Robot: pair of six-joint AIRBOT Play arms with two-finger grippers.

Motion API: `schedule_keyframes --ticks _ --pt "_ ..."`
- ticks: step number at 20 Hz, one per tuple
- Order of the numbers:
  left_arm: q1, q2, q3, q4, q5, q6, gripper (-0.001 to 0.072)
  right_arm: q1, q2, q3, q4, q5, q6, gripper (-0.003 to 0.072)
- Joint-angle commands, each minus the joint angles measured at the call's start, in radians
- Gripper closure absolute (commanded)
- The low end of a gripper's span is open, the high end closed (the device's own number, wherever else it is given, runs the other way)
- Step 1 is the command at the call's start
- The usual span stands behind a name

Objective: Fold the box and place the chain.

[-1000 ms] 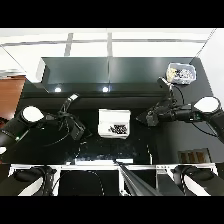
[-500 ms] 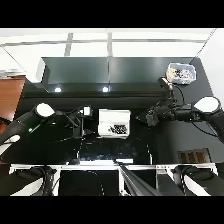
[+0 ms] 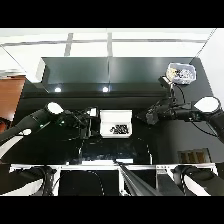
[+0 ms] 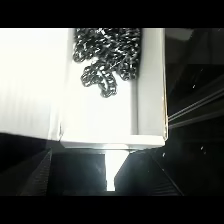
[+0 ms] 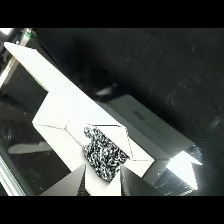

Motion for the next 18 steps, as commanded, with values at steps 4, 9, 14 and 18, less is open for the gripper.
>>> schedule_keyframes --ticks 4,9,14,18 --pt "-0.023 -0.011 0.001 -0.004 0.023 -0.008 -0.0008 -0.001 0.0 0.0 0.0 -0.007 0.0 0.0424" --pt "-0.03 -0.011 0.001 0.037 0.022 -0.089 -0.0007 -0.001 0.0 0.0 0.0 -0.008 0.0 0.0424" --pt "-0.078 -0.011 0.001 0.012 0.064 -0.089 -0.0007 -0.001 0.0 0.0 0.0 -0.008 0.0 0.0423" --pt "-0.103 -0.011 0.002 -0.014 0.109 -0.089 -0.0006 -0.001 0.0 0.0 0.0 -0.008 0.0 0.0424"
